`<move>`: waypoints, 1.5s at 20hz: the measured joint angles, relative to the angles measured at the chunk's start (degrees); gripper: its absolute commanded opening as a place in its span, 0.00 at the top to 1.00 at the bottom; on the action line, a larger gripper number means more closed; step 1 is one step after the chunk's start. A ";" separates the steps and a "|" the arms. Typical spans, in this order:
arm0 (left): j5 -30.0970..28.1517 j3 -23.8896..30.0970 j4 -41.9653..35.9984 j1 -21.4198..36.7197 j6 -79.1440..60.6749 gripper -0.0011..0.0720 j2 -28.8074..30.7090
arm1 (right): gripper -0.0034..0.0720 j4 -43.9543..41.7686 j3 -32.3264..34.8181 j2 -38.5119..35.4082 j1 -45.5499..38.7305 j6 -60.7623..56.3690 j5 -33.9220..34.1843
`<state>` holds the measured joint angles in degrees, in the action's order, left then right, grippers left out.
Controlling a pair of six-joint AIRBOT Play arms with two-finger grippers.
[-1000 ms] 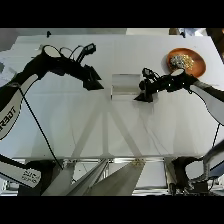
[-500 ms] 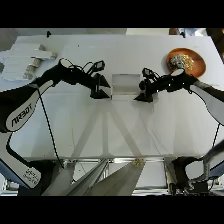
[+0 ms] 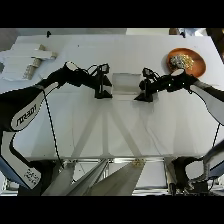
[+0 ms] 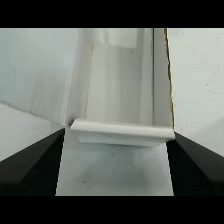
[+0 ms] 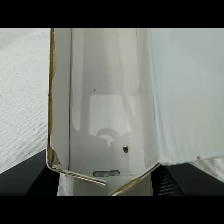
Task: Fold the box and place the chain.
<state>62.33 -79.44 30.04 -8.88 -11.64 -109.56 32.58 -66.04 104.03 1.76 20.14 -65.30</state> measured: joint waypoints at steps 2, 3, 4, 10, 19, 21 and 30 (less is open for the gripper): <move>-0.31 0.00 -0.02 -0.44 -0.48 0.03 -0.22 | 0.28 0.02 0.00 0.00 0.00 0.00 -0.11; -0.37 0.00 -0.02 -0.57 -0.66 0.03 -0.37 | 0.28 0.02 0.00 0.00 0.00 0.00 -0.11; -0.44 0.00 -0.02 -0.74 -0.83 0.03 -0.59 | 0.28 0.02 0.00 0.00 0.00 0.00 -0.13; -0.61 0.00 0.15 -1.66 -1.09 0.03 -1.70 | 0.28 0.02 0.00 0.00 0.00 0.00 -0.09; -1.77 0.00 -0.13 -3.72 -1.20 0.05 -1.86 | 0.28 0.09 0.00 0.00 0.00 0.04 -0.13; -2.08 0.00 -0.39 -3.96 -1.20 0.26 -1.86 | 0.28 0.11 0.00 0.00 0.00 0.04 -0.13; -2.34 0.00 -0.74 -4.15 -1.18 0.47 -1.86 | 0.28 0.04 0.00 0.00 0.00 0.04 -0.09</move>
<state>59.99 -79.44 29.30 -13.04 -12.82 -111.42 32.62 -66.04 104.03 1.76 20.18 -65.39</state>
